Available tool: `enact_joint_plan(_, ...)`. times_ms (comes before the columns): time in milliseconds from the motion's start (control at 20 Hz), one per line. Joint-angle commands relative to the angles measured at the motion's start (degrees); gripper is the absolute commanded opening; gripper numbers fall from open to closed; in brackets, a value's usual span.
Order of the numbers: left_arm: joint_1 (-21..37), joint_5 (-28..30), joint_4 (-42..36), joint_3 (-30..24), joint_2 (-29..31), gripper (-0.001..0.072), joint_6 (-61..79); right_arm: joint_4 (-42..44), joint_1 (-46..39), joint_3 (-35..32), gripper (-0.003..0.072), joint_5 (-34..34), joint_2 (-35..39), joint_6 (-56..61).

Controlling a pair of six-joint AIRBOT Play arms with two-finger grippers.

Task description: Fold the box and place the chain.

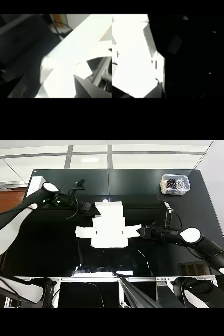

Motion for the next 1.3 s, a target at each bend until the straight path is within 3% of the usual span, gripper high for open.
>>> enact_joint_plan(0, -0.9, -11.8, 0.0, 7.1, -6.6, 0.0601, 6.0, 0.1, 0.1, 0.0, 0.0012, 0.5, 0.0, 0.0)
enact_joint_plan(50, -1.4, -14.0, 0.9, 8.3, -7.6, 0.0595, 7.1, 0.1, 0.1, 0.0, 0.0012, 0.5, 0.0, 0.0)
enact_joint_plan(150, -2.4, -16.0, 3.5, 9.7, -9.0, 0.0437, 9.0, 0.1, 0.1, 0.0, 0.0012, 0.5, 0.0, 0.0)
enact_joint_plan(350, -4.8, -16.1, 7.5, 9.8, -9.2, 0.0351, 11.1, 0.1, 0.1, 0.0, 0.0012, 0.5, 0.0, 0.0)
enact_joint_plan(450, -5.4, -16.3, 9.9, 9.8, -9.2, 0.0346, 11.6, 0.1, 0.1, 0.0, 0.0011, 0.5, 0.0, 0.0)
enact_joint_plan(650, -4.9, -16.5, 10.4, 9.8, -9.1, 0.0151, 13.3, 0.1, 0.1, 0.0, 0.0012, 1.0, 0.0, 0.0)
enact_joint_plan(700, -4.7, -16.6, 10.3, 9.8, -9.1, 0.0142, 13.7, 0.1, 0.1, 0.0, 0.0012, 1.3, 0.0, 0.0)
enact_joint_plan(800, -4.4, -17.3, 9.5, 9.8, -9.1, 0.0054, 15.4, 0.1, 0.1, 0.0, 0.0012, 1.4, 0.0, 0.0)
enact_joint_plan(900, -4.2, -18.9, 8.3, 9.8, -9.1, 0.0029, 16.5, -0.3, 0.0, 0.0, 0.0017, 1.3, 0.0, -0.2)
enact_joint_plan(950, -4.1, -19.4, 8.2, 9.8, -9.1, 0.0029, 16.5, -0.7, 0.0, 0.1, 0.0225, 0.9, 0.1, -0.3)
enact_joint_plan(1000, -4.1, -19.5, 8.2, 9.8, -8.9, 0.0028, 16.5, -1.9, -0.3, 0.5, 0.0563, 1.2, 0.1, -0.6)
enact_joint_plan(1050, -4.1, -19.6, 8.2, 9.8, -8.6, 0.0026, 16.0, -5.2, -1.4, 1.9, 0.0689, 3.6, 0.1, -0.7)
enact_joint_plan(1250, -5.2, -21.8, 8.1, 7.8, -4.2, 0.0023, 13.2, -21.9, -8.1, 13.1, 0.0689, 24.0, 0.1, -3.7)
